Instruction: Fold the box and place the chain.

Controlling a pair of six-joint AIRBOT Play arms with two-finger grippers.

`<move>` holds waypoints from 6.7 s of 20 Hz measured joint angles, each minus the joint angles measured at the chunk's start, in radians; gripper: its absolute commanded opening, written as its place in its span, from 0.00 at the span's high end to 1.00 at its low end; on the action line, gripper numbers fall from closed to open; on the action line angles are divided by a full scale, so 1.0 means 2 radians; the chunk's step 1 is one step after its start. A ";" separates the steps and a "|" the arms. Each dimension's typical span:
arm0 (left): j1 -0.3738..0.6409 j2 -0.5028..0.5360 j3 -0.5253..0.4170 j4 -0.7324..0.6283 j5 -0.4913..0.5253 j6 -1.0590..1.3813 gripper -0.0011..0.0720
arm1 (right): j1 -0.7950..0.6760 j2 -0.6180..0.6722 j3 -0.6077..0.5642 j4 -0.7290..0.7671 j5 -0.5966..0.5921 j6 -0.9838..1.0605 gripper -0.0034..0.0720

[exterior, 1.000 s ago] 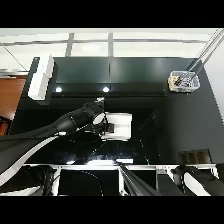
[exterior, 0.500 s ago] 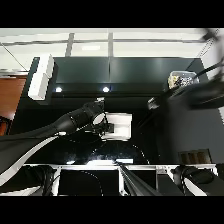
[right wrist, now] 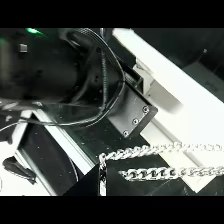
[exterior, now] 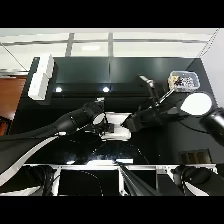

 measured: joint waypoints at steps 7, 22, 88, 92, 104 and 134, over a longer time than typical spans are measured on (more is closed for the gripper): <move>0.000 0.000 0.000 0.000 0.000 0.000 0.94 | 0.011 -0.019 -0.006 -0.019 -0.015 0.011 0.40; 0.000 0.000 0.000 0.000 0.001 0.000 0.94 | -0.246 0.010 -0.051 -0.379 -0.072 0.202 0.23; 0.000 0.000 0.000 0.000 0.002 0.000 0.94 | -0.052 0.125 0.173 -0.083 -0.002 0.090 0.94; 0.000 0.000 0.000 0.000 0.002 0.000 0.94 | -0.051 0.125 0.206 -0.075 -0.009 0.087 0.94; 0.000 0.000 0.000 0.000 0.002 0.000 0.94 | -0.049 0.114 0.237 0.003 -0.057 0.050 0.94; 0.000 0.000 0.000 0.000 0.002 0.000 0.94 | -0.038 0.048 0.079 -0.007 -0.010 0.049 0.94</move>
